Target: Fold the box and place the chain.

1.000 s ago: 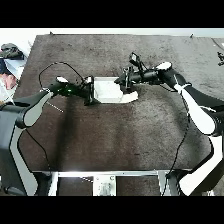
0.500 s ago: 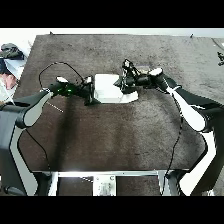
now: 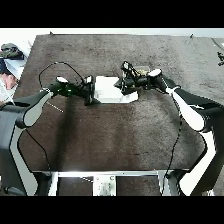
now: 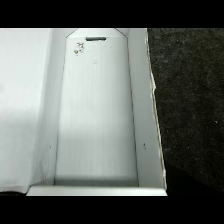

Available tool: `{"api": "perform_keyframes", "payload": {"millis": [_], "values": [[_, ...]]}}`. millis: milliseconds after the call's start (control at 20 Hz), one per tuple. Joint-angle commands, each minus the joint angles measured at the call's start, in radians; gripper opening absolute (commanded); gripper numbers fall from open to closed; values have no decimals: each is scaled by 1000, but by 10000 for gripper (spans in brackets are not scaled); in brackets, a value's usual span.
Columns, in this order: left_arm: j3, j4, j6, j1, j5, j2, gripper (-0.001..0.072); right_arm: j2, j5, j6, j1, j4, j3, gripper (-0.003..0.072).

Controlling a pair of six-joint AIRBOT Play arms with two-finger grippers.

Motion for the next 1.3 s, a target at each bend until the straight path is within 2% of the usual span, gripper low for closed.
{"api": "perform_keyframes", "payload": {"millis": [0,100,200,250,300,350,450,600,900,1150,1200,1250], "values": [[0,0,0,0,0,0,345,64,37,0,-17,7,1,-13],[0,0,0,0,0,0,345,112,100,1,-40,-24,1,-14],[0,0,0,0,0,0,345,145,177,0,-64,-154,1,-13],[0,0,0,0,0,0,345,153,210,1,-71,-227,1,124],[0,0,0,0,0,0,345,156,237,9,-72,-288,1,525],[0,0,0,0,0,0,345,155,248,34,-71,-346,1,639],[0,0,0,0,0,0,345,152,250,60,-64,-433,0,648],[0,0,0,0,0,0,345,144,249,60,-43,-449,-11,649],[0,0,0,0,0,0,345,144,106,59,11,-467,-94,646],[0,0,0,0,0,0,345,138,58,60,42,-466,-114,638],[0,0,0,0,0,0,345,136,47,59,51,-463,-114,539],[0,0,0,0,0,0,345,134,33,60,60,-463,-114,345]]}}
